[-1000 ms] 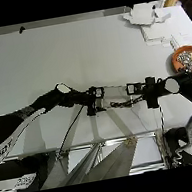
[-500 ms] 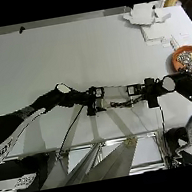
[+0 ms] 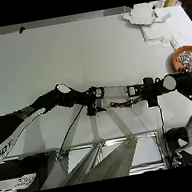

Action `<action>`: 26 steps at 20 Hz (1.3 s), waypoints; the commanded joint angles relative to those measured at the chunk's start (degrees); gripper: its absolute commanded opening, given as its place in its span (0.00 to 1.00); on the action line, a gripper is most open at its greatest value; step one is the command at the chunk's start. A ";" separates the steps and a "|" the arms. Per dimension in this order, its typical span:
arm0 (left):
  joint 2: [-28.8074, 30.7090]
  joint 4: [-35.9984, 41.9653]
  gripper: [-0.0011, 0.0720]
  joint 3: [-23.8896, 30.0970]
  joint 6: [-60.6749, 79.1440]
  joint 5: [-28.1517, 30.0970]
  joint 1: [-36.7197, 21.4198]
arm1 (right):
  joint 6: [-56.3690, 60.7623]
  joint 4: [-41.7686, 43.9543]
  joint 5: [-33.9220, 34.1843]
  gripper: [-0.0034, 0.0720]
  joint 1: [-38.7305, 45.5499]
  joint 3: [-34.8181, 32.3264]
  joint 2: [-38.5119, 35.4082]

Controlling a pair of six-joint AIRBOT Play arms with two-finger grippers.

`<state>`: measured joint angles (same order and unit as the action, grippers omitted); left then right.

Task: Fold the box and place the chain.

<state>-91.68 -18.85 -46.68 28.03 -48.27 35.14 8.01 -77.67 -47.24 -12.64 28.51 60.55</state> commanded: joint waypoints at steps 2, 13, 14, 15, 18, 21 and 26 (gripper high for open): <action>0.00 -0.02 0.61 0.00 0.02 0.02 -0.04 | -5.05 0.35 0.20 0.31 0.02 -0.02 0.13; 0.00 -0.02 0.61 0.00 0.02 0.04 -0.02 | -4.85 0.98 -2.99 0.07 0.02 0.00 -6.71; 0.00 -0.02 0.61 0.00 0.02 0.02 -0.02 | -4.87 3.39 -4.76 0.07 0.02 0.00 -9.46; 0.00 -0.02 0.61 0.00 0.02 0.02 -0.02 | -4.90 7.17 -6.67 0.07 0.02 0.00 -12.44; 0.00 -0.04 0.61 0.00 0.02 0.02 -0.02 | -5.11 21.38 -11.34 0.07 -1.49 -0.02 -18.80; 0.00 -0.02 0.61 0.00 0.02 0.02 -0.04 | -5.38 30.80 -11.74 0.07 -6.14 -0.02 -20.61; 0.00 -0.02 0.61 0.00 0.02 0.02 -0.02 | -5.22 36.81 -1.01 0.07 -13.84 -0.02 -20.39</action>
